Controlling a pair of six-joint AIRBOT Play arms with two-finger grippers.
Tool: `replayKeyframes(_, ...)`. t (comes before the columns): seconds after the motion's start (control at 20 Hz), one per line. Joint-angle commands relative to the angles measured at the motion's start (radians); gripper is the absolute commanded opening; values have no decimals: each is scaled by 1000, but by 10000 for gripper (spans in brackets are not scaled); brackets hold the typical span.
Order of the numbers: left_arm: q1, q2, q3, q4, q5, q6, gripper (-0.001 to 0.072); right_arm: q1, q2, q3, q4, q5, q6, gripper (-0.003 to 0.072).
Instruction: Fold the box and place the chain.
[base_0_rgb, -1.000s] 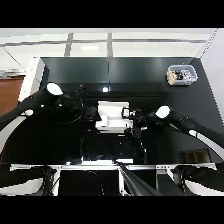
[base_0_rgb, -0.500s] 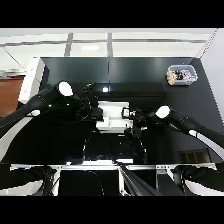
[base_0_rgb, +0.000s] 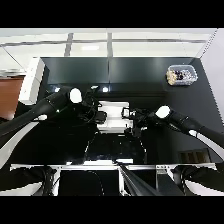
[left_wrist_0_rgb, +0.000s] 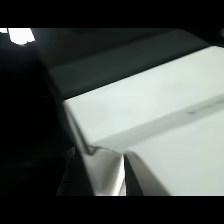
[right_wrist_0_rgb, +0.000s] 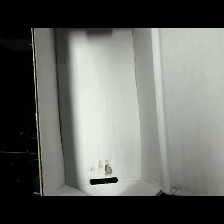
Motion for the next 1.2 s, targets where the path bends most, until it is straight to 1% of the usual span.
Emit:
replayKeyframes(0.0, -41, -4, 1, 148, 6, -137, 352, 0, -1, 0, 0, 0, 0, 71)
replayKeyframes(0.15, -81, -32, 21, 206, -6, -234, 351, 0, -1, 0, 0, 0, 0, 71)
replayKeyframes(0.3, -135, -76, 84, 251, -36, -306, 351, 0, -1, 0, 0, 0, 0, 71)
replayKeyframes(0.4, -181, -87, 113, 338, -59, -404, 351, 0, -1, 0, 0, 0, 0, 71)
replayKeyframes(0.5, -211, -87, 118, 412, -76, -488, 351, 0, -1, 0, 0, 0, 0, 72)
replayKeyframes(0.8, -217, -110, 119, 384, -95, -513, 347, 0, -1, 0, 0, 0, 0, 71)
replayKeyframes(0.85, -217, -113, 119, 381, -95, -513, 267, 0, -1, 0, 0, 0, 0, 71)
replayKeyframes(0.9, -217, -113, 119, 381, -93, -513, 155, 0, -1, 0, 0, 0, 0, 71)
replayKeyframes(0.95, -217, -113, 119, 380, -90, -513, 24, 0, -1, 0, 0, 0, 0, 72)
replayKeyframes(1.15, -218, -113, 119, 380, -96, -512, 26, 0, -1, 0, 0, 0, 0, 71)
